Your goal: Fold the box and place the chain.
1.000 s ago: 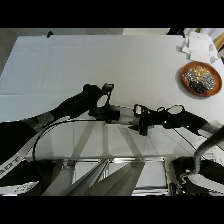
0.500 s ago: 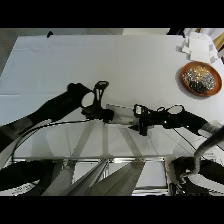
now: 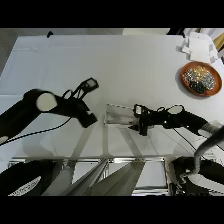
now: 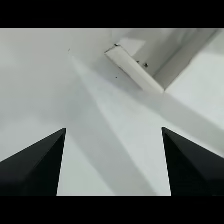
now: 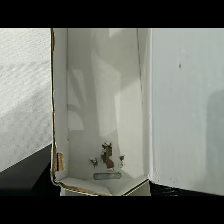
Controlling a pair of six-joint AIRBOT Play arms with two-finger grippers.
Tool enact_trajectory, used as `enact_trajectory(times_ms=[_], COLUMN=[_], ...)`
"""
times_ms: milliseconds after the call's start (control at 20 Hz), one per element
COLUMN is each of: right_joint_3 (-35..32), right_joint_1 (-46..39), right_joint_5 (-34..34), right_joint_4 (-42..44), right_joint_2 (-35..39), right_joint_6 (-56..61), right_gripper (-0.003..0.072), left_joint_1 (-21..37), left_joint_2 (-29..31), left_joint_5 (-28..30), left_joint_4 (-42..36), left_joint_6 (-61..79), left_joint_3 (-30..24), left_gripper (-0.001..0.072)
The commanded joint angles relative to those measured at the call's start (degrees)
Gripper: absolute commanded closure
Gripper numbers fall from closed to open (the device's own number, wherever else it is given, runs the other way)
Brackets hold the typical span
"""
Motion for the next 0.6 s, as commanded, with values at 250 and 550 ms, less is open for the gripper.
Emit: enact_trajectory(times_ms=[250,550], right_joint_3=[0.0,0.0], right_joint_1=[0.0,0.0], right_joint_5=[0.0,0.0], right_joint_4=[0.0,0.0], right_joint_2=[0.0,0.0], right_joint_6=[0.0,0.0], right_gripper=[0.0304,0.0304], left_joint_1=[12.0,8.7], left_joint_2=[-11.7,-22.8], left_joint_5=[5.7,2.3], left_joint_4=[-38.4,-44.2], left_joint_6=[78.7,88.4], left_joint_3=[-11.2,-7.1], left_gripper=[0.0008,0.0009])
